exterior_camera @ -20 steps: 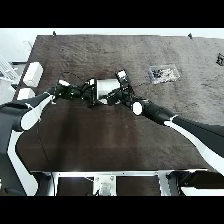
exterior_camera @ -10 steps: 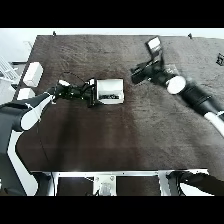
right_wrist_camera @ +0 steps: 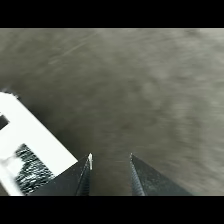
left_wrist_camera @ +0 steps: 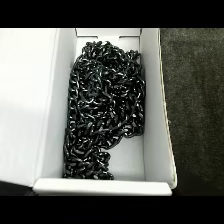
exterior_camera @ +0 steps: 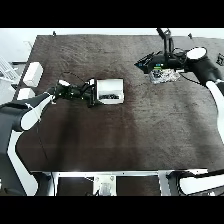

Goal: Fold the box and place the chain.

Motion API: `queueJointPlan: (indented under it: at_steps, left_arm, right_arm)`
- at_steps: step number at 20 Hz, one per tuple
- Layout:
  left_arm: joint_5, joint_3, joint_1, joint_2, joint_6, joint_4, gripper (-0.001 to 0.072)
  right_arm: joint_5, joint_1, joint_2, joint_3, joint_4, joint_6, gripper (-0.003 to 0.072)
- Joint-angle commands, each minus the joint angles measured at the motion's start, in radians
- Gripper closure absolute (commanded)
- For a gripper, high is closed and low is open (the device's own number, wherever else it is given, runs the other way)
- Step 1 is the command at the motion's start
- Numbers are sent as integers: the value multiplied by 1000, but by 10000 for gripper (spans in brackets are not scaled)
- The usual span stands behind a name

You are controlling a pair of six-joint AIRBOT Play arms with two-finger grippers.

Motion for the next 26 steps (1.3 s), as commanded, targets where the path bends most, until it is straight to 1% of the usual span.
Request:
queueJointPlan:
  at_steps: [1, 6, 9, 14, 18, 26]
  left_arm:
    - [0, 0, 1, 0, 0, 0, 361]
    - [0, 0, 1, 0, 0, 0, 361]
    - [1, 0, 1, 0, 0, 0, 360]
    - [1, 0, 1, 0, 0, 0, 361]
    - [1, 0, 1, 0, 0, 0, 361]
    - [1, 0, 1, 0, 0, 0, 360]
  right_arm:
    - [106, 11, -131, 77, 95, -100, 398]
    - [117, 61, -206, 117, 94, -113, 399]
    - [166, 82, -228, 117, 81, -113, 398]
    - [203, 113, -233, 117, 51, -113, 398]
    - [278, 134, -233, 117, 29, -113, 398]
    - [315, 172, -237, 117, -63, -122, 398]
